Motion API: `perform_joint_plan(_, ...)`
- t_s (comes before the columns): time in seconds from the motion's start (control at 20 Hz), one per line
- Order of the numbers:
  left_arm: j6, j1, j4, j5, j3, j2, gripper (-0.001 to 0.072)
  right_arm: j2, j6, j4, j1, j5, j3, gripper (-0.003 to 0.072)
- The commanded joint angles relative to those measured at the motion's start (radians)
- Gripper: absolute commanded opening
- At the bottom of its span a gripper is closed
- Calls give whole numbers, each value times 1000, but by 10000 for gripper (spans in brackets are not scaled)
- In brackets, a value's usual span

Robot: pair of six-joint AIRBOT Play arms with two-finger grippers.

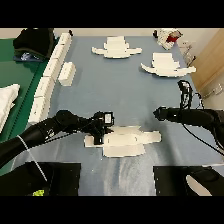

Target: Fold the box.

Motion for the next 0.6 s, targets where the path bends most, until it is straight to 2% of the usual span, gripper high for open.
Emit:
perform_joint_plan(0.0,-3,0,5,-36,-1,-1,13,1,0,2,0,-1,0,308)
perform_joint_plan(0.35,-3,1,5,-48,0,-1,14,1,0,99,0,-10,1,305)
perform_joint_plan(0.55,-3,0,5,-49,-1,-1,14,2,0,136,0,-80,1,297)
